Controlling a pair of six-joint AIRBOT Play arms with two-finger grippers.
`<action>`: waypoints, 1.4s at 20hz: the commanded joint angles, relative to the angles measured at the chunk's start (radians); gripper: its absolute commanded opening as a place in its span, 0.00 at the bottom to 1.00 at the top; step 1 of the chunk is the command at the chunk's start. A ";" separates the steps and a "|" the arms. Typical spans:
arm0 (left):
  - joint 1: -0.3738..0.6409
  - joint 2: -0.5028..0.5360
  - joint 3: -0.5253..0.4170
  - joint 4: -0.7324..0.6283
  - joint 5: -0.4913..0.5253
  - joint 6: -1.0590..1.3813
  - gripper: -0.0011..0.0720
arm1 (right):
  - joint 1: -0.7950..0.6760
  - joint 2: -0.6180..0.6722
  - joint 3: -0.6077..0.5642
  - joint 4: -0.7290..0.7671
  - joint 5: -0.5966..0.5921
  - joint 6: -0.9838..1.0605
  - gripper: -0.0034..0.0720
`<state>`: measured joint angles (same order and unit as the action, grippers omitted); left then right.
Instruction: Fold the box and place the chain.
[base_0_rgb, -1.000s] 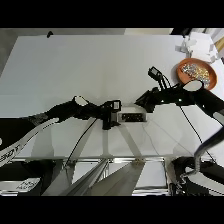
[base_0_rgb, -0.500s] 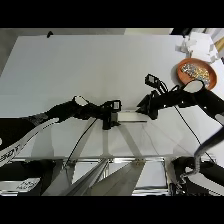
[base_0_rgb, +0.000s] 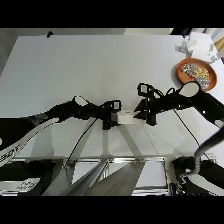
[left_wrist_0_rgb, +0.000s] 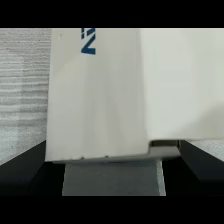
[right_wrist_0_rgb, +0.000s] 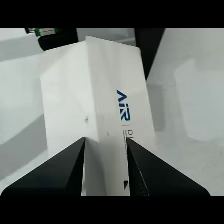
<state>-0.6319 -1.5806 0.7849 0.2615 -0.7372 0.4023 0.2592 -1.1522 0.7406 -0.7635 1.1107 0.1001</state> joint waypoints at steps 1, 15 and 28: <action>0.001 0.001 0.001 0.000 0.000 0.000 0.03 | 0.054 0.002 0.000 -0.052 -0.010 0.019 0.44; 0.001 0.001 0.001 0.000 0.000 0.000 0.03 | 0.109 0.002 0.000 -0.227 -0.142 0.143 0.33; 0.001 0.001 0.001 0.000 0.000 0.000 0.03 | 0.109 0.068 0.000 -0.223 -0.197 0.143 0.27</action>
<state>-0.6308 -1.5806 0.7853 0.2604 -0.7345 0.4011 0.3676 -1.0882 0.7406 -0.9874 0.9356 0.2428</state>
